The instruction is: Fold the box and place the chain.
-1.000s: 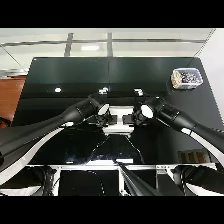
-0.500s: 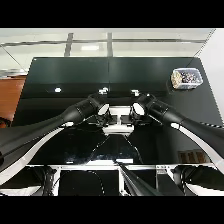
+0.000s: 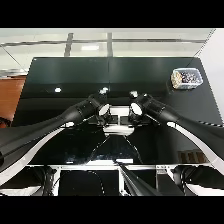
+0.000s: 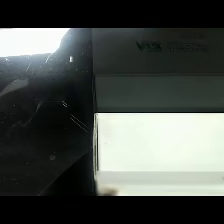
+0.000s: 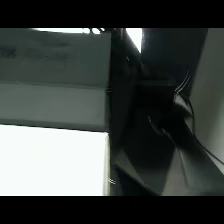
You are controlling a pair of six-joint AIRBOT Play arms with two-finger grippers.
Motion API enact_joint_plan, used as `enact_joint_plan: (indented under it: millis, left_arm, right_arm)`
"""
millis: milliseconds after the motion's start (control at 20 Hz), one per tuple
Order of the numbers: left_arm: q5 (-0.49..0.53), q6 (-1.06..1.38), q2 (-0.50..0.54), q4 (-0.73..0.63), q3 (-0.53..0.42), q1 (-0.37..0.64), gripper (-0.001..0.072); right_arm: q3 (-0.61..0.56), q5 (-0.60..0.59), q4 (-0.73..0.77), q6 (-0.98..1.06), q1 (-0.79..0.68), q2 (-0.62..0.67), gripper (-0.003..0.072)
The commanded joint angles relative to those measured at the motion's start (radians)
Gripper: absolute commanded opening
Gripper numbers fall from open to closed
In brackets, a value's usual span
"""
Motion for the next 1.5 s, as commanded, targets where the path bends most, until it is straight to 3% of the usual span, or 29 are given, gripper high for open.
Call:
enact_joint_plan:
  millis: [0,100,150,200,350,400,450,700,750,950,1200,1300,1450]
  left_arm:
    - [-0.002,-0.002,-0.001,0.001,0.001,0.000,0.0026]
    - [-0.002,-0.002,-0.001,0.000,0.001,0.000,0.0026]
    - [-0.002,-0.002,-0.001,0.000,0.001,0.000,0.0026]
    - [-0.002,-0.002,-0.001,0.000,0.001,0.000,0.0026]
    - [-0.002,-0.002,-0.001,0.000,0.001,0.000,0.0026]
    - [-0.002,-0.002,-0.001,0.000,0.001,0.000,0.0026]
    - [-0.002,-0.002,-0.001,0.001,0.001,0.000,0.0026]
    - [-0.001,-0.002,-0.001,0.001,0.001,0.000,0.0026]
    - [-0.002,-0.002,-0.001,0.001,0.001,0.000,0.0026]
    - [-0.002,-0.002,-0.001,0.001,0.001,0.000,0.0026]
    - [-0.011,-0.002,-0.002,0.001,0.000,0.000,0.0026]
    - [-0.009,-0.002,-0.002,0.001,0.000,0.000,0.0026]
    - [-0.011,-0.002,-0.002,0.001,0.000,0.000,0.0026]
  right_arm:
    - [0.002,0.004,0.012,0.003,0.000,0.001,0.0211]
    - [0.002,0.001,0.015,0.004,0.000,0.001,0.0210]
    - [0.002,-0.002,0.017,0.004,0.000,0.001,0.0166]
    - [0.002,-0.006,0.020,0.004,0.000,0.001,0.0016]
    - [0.002,-0.013,0.035,0.004,0.000,0.001,0.0017]
    - [0.002,-0.013,0.035,0.004,0.000,0.003,0.0038]
    - [0.002,-0.013,0.034,0.004,0.000,0.009,0.0198]
    - [0.024,0.014,-0.003,-0.027,-0.002,0.087,0.0237]
    - [0.038,0.046,-0.008,-0.039,-0.002,0.113,0.0330]
    - [0.075,0.140,-0.143,-0.085,-0.003,0.274,0.0335]
    - [0.074,0.307,-0.620,-0.089,-0.090,0.395,0.0334]
    - [0.066,0.227,-0.671,-0.088,-0.201,0.395,0.0334]
    - [0.012,-0.072,-0.644,-0.063,-0.430,0.389,0.0337]
